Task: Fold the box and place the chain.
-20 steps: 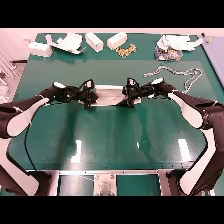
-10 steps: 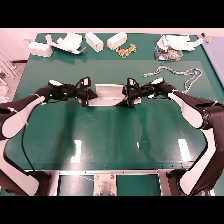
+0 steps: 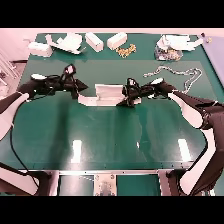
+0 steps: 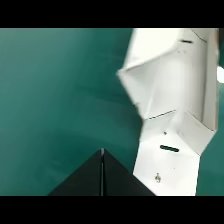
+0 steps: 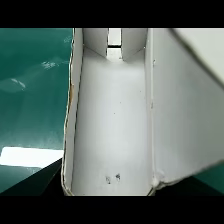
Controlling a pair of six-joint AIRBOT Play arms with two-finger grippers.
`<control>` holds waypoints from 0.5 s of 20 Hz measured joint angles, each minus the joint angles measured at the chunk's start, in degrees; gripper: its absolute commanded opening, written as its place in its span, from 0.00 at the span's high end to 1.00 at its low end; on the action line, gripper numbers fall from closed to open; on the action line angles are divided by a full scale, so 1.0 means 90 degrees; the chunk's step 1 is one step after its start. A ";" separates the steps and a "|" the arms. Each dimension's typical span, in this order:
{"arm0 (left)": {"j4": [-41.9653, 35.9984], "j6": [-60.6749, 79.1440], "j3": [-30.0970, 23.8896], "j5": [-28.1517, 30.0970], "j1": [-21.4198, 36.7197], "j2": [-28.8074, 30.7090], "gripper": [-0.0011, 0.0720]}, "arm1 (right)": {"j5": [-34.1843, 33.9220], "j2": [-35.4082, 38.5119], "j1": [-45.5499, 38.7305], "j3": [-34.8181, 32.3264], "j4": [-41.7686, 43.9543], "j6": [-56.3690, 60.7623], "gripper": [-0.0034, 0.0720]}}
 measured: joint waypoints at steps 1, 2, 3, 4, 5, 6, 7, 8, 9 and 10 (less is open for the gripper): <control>0.0080 -0.0420 -0.0002 0.0000 0.0073 0.0046 0.96 | 0.0000 0.0000 0.0000 0.0000 0.0000 0.0000 0.30; 0.0192 -0.0874 0.0000 0.0032 0.0134 0.0095 0.96 | 0.0000 0.0000 0.0000 0.0000 0.0000 0.0000 0.30; 0.0376 -0.1389 0.0000 0.0097 0.0189 0.0141 0.96 | 0.0000 0.0000 0.0000 0.0000 0.0000 0.0000 0.30; 0.0644 -0.1989 0.0000 0.0199 0.0238 0.0182 0.96 | -0.0002 0.0000 0.0000 0.0000 0.0000 0.0000 0.30; 0.0930 -0.2628 -0.0002 0.0257 0.0277 0.0221 0.96 | -0.0002 0.0000 0.0000 0.0000 0.0000 0.0000 0.30; 0.1195 -0.3198 0.0000 0.0304 0.0299 0.0245 0.96 | -0.0002 0.0000 0.0000 0.0000 0.0000 0.0000 0.30; 0.1511 -0.3801 0.0000 0.0304 0.0308 0.0260 0.96 | -0.0002 0.0000 0.0000 0.0000 0.0000 0.0000 0.30; 0.1768 -0.4330 -0.0002 0.0291 0.0316 0.0272 0.96 | -0.0002 0.0000 0.0000 0.0000 0.0000 0.0000 0.30; 0.2016 -0.4840 -0.0002 0.0277 0.0330 0.0284 0.96 | -0.0002 0.0000 0.0000 0.0000 0.0000 -0.0002 0.30; 0.2251 -0.5253 -0.0002 0.0279 0.0340 0.0287 0.96 | -0.0002 0.0000 0.0000 0.0000 0.0000 -0.0002 0.30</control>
